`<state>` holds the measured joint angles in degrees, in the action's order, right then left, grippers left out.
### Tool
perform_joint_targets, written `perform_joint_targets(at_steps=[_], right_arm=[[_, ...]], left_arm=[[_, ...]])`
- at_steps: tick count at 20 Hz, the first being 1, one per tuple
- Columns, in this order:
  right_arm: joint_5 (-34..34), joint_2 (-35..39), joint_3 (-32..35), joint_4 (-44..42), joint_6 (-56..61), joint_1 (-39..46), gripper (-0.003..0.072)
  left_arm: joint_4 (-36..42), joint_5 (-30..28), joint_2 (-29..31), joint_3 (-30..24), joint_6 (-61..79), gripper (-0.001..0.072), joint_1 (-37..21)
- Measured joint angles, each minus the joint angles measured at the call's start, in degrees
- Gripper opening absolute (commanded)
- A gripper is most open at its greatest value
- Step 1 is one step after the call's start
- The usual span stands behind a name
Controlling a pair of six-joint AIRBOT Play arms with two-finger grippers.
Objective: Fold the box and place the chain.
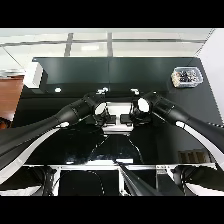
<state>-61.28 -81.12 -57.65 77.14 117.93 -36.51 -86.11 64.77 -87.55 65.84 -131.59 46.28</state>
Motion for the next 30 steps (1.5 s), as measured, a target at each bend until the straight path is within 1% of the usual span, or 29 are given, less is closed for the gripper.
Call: perform_joint_targets(at_steps=[1, 2, 8, 15, 16, 17, 18, 23, 24, 25, 27, 28, 30], right_arm=[[-0.39, -0.17, -0.17, 0.76, 0.83, -0.11, 0.0302], [-0.94, -0.35, -0.37, 1.25, 1.40, -0.24, 0.0264], [-3.04, -1.27, -2.60, 4.55, 4.74, -1.79, 0.0264], [-5.16, -2.84, -3.48, 5.77, 8.61, -2.43, 0.0262], [-5.35, -3.13, -3.52, 5.84, 8.85, -2.56, 0.0132], [-5.53, -3.30, -3.54, 5.81, 9.03, -2.71, 0.0049], [-5.68, -3.41, -3.58, 5.86, 9.22, -2.78, 0.0011], [-5.92, -3.72, -3.61, 5.84, 9.60, -3.02, 0.0013], [-5.86, -3.76, -3.61, 5.73, 9.55, -3.02, 0.0099], [-5.75, -3.76, -3.58, 5.64, 9.31, -3.02, 0.0162], [-5.29, -3.76, -3.58, 5.35, 9.20, -3.02, 0.0156], [-4.94, -3.76, -3.58, 5.07, 9.18, -3.02, 0.0011], [-4.42, -3.78, -3.58, 4.50, 9.35, -3.02, 0.0010]], left_arm=[[0.00, -0.02, 0.00, 0.00, -0.04, 0.0025, 0.00], [0.00, -0.02, 0.00, 0.00, -0.04, 0.0025, 0.00], [0.00, -0.02, 0.00, 0.00, -0.04, 0.0025, 0.00], [0.00, -0.07, 0.00, 0.00, 0.02, 0.0025, 0.00], [0.00, -0.04, 0.00, 0.00, 0.00, 0.0025, 0.00], [0.04, -0.09, 0.00, 0.00, 0.02, 0.0025, 0.00], [0.07, -0.09, 0.00, 0.00, 0.02, 0.0025, 0.04], [0.15, 0.00, -0.02, 0.00, -0.09, 0.0025, 0.00], [0.09, 0.04, -0.02, 0.00, -0.09, 0.0025, 0.00], [-0.13, 0.04, -0.02, 0.00, 0.11, 0.0025, 0.00], [-0.28, 0.15, 0.00, 0.00, 0.09, 0.0026, -0.02], [-0.26, 0.11, 0.00, 0.00, 0.09, 0.0026, -0.02], [-0.17, 0.13, 0.00, 0.00, -0.13, 0.0025, -0.02]])
